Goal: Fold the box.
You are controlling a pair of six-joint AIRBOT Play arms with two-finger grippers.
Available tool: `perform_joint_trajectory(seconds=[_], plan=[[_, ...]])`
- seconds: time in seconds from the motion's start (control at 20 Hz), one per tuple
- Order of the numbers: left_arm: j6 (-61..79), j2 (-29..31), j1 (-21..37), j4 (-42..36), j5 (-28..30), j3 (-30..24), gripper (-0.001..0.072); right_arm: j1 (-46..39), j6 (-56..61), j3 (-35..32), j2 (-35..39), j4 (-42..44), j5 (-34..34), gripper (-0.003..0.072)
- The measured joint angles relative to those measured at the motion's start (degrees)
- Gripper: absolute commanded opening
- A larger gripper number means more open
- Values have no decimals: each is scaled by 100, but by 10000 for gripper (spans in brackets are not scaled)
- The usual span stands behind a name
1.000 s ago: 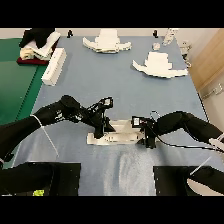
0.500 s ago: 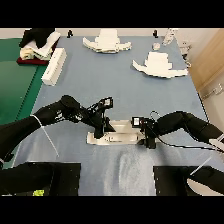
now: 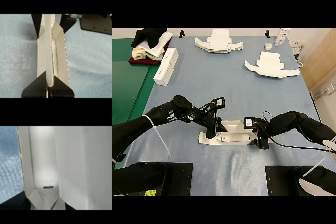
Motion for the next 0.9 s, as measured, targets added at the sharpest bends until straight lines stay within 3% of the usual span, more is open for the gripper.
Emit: perform_joint_trajectory(seconds=[0.9], plan=[[13,0,2,-393,151,0,13,-7,0,-7,2,35,39,484]])
